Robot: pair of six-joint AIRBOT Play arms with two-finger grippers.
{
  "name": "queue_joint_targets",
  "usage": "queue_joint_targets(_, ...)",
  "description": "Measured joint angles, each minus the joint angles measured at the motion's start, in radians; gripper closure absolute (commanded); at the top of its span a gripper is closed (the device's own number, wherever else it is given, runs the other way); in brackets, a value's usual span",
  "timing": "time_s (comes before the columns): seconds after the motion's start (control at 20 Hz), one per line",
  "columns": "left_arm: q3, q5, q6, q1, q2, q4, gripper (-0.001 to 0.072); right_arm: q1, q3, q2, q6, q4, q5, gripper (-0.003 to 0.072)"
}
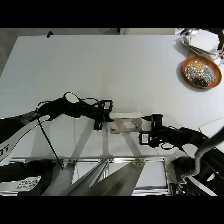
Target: Fold the box and place the chain.
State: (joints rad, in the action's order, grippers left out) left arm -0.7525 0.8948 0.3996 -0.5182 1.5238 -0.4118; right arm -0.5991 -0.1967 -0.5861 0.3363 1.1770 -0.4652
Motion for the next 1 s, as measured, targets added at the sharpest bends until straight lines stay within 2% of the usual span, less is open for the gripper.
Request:
queue_joint_targets(0.4, 0.000, 0.000, 0.000, 0.000, 0.000, 0.000, 0.0697, 0.117, -0.009, -0.075, -0.227, -0.253, -0.036, -0.0001)
queue_joint_targets(0.6, 0.000, 0.000, 0.000, 0.000, 0.000, 0.000, 0.0697, 0.205, -0.023, -0.139, -0.415, -0.384, -0.101, -0.0001)
queue_joint_targets(1.0, 0.000, 0.000, 0.000, 0.000, 0.000, 0.000, 0.0697, 0.304, -0.101, -0.307, -0.636, -0.572, -0.217, -0.0001)
